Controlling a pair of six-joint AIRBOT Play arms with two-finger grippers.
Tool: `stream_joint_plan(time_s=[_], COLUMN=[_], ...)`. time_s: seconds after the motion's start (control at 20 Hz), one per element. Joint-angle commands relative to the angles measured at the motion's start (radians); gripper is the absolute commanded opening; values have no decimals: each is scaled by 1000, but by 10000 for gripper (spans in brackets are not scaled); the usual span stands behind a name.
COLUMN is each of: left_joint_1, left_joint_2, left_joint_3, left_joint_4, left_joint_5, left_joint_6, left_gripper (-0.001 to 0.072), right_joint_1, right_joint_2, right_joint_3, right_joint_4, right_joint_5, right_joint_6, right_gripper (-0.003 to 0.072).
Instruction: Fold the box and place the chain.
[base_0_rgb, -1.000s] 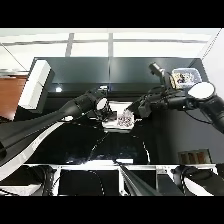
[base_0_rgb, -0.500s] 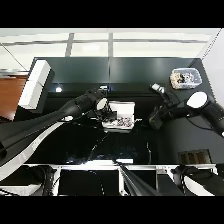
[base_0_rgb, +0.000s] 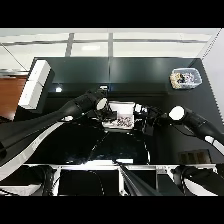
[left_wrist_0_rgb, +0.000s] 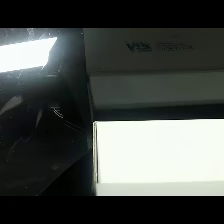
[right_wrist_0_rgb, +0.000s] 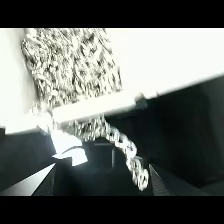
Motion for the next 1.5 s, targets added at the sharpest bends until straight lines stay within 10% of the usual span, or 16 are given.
stream_joint_plan(time_s=[0.0, 0.2, 0.3, 0.4, 0.5, 1.15, 1.45], left_joint_1=[1, 1, 1, 1, 1, 1, 1], left_joint_2=[-1, -1, -1, -1, -1, -1, -1], left_joint_3=[1, 1, 1, 1, 1, 1, 1], left_joint_4=[0, 0, 0, 0, 0, 0, 0], left_joint_5=[1, 1, 1, 1, 1, 1, 1], left_joint_6=[0, 0, 0, 0, 0, 0, 0], left_gripper=[32, 32, 32, 32, 32, 32, 32], right_joint_1=[19, 19, 19, 19, 19, -123, -126], right_joint_2=[-45, -53, -53, -53, -53, 347, 357], right_joint_3=[-4, -4, -4, -4, -4, 148, 327], right_joint_4=[27, 27, 28, 26, 22, 37, 397], right_joint_5=[-104, -113, -133, -152, -127, 264, 277], right_joint_6=[-85, -62, -27, 63, 94, 596, 656], right_gripper=[716, 682, 426, 370, 17, 17, 18])
